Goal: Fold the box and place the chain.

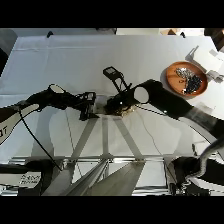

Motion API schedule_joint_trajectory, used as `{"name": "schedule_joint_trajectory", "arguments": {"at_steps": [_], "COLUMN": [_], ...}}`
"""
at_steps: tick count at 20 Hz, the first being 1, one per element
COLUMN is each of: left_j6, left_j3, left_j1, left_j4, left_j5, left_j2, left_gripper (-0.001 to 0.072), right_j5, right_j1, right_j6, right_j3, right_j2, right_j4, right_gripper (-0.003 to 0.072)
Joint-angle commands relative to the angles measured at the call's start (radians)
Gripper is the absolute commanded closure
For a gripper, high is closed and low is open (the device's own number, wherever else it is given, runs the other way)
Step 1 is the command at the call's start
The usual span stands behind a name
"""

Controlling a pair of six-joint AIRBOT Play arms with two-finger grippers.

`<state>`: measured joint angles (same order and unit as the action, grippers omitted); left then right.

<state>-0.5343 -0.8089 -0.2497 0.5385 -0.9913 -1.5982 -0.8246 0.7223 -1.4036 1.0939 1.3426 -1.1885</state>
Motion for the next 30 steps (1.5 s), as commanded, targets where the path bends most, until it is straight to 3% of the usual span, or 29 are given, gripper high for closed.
{"name": "schedule_joint_trajectory", "arguments": {"at_steps": [1, 5, 7, 10, 13, 15, 20, 25, 30], "left_j6": [0.000, 0.000, 0.000, 0.000, 0.000, 0.000, 0.000, 0.000, 0.000], "left_j3": [0.000, 0.000, 0.000, 0.000, 0.000, 0.000, 0.000, 0.000, 0.000], "left_j1": [0.000, 0.000, 0.000, 0.000, 0.000, 0.000, 0.000, 0.000, 0.000], "left_j4": [0.000, 0.000, 0.000, 0.000, 0.000, 0.000, 0.000, 0.000, 0.000], "left_j5": [0.000, 0.000, 0.000, 0.000, 0.000, 0.000, 0.000, 0.000, 0.000], "left_j2": [0.000, 0.000, 0.000, 0.000, 0.000, 0.000, 0.000, 0.000, 0.000], "left_gripper": [0.0500, 0.0500, 0.0500, 0.0500, 0.0500, 0.0500, 0.0500, 0.0500, 0.0500], "right_j5": [-0.062, -0.162, -0.220, -0.230, -0.193, -0.136, 0.025, 0.130, 0.141], "right_j1": [-0.016, -0.151, -0.242, -0.355, -0.394, -0.391, -0.364, -0.288, -0.279], "right_j6": [0.239, 0.512, 0.613, 0.817, 1.025, 1.123, 1.336, 1.413, 1.407], "right_j3": [0.000, -0.010, -0.037, -0.140, -0.247, -0.288, -0.293, -0.293, -0.293], "right_j2": [-0.105, -0.197, -0.203, -0.198, -0.166, -0.124, 0.013, 0.098, 0.150], "right_j4": [-0.011, -0.015, 0.006, 0.040, 0.047, 0.076, 0.318, 0.332, 0.328], "right_gripper": [0.0408, 0.0360, 0.0261, 0.0250, 0.0128, 0.0128, 0.0108, 0.0108, 0.0139]}}
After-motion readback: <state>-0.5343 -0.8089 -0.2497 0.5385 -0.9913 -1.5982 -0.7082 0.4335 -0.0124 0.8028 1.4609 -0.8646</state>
